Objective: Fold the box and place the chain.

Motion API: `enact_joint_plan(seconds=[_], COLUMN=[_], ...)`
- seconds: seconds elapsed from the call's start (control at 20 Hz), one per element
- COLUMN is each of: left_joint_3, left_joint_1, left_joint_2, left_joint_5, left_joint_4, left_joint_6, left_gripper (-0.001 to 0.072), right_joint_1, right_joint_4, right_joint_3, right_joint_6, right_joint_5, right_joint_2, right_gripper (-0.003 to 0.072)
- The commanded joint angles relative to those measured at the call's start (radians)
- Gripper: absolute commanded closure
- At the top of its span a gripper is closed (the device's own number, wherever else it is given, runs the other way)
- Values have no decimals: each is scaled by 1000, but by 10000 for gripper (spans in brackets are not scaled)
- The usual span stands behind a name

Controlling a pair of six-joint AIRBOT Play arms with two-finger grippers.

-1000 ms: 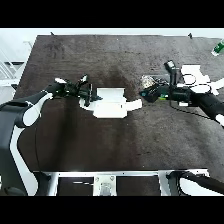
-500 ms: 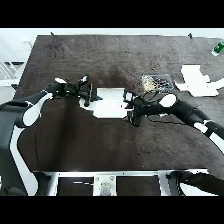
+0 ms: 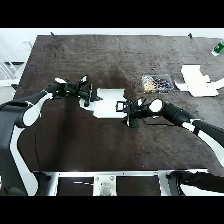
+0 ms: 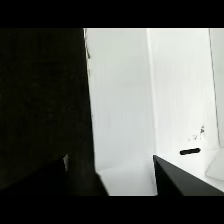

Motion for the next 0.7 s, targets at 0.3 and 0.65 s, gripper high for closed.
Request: enact_joint_plan(seconds=[0.3, 0.65], left_joint_3=[0, 0], left_joint_1=[0, 0], left_joint_2=[-1, -1], left_joint_5=[-2, -3], left_joint_4=[-15, -14], left_joint_6=[0, 0], left_gripper=[690, 690], right_joint_1=[33, -22], right_joint_4=[-10, 55], right_joint_3=[15, 46], right_joint_6=[29, 29], right_joint_5=[-193, -193], right_joint_2=[-25, 25], right_gripper=[38, 37])
